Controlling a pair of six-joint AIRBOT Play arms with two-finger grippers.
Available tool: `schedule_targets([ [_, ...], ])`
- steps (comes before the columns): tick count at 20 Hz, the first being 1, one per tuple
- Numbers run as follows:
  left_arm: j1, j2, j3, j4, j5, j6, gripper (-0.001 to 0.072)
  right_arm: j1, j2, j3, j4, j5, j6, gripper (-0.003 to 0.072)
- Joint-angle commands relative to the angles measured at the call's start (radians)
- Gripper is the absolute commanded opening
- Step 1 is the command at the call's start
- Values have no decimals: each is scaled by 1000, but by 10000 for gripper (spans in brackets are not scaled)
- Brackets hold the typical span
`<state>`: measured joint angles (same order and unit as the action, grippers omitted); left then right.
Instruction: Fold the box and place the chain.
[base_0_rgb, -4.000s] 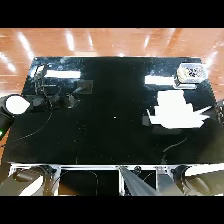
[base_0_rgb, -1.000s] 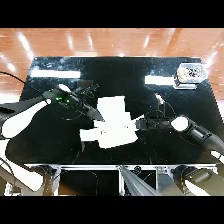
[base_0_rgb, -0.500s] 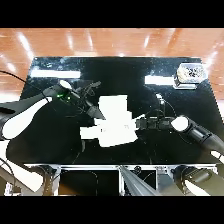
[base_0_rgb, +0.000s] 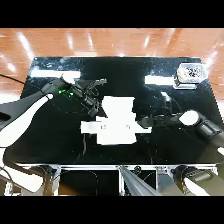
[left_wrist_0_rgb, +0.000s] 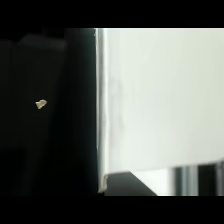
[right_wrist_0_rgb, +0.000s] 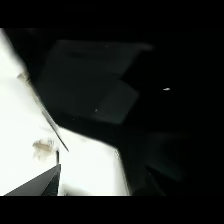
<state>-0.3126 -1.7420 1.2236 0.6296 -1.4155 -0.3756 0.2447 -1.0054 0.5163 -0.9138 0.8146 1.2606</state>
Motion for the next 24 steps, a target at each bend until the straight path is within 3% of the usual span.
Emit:
schedule_targets([
  [1,-24,76,-6,70,100,29,17,-155,60,90,-118,190,0,606],
  [6,-91,166,-71,93,222,81,17,-363,156,237,-158,261,0,605],
  [11,-152,333,-319,92,539,166,17,-386,157,262,-159,281,0,605],
  [13,-171,375,-389,100,620,205,18,-386,157,262,-159,280,0,605],
  [24,-177,377,-415,153,586,212,22,-386,157,262,-161,277,-10,605],
])
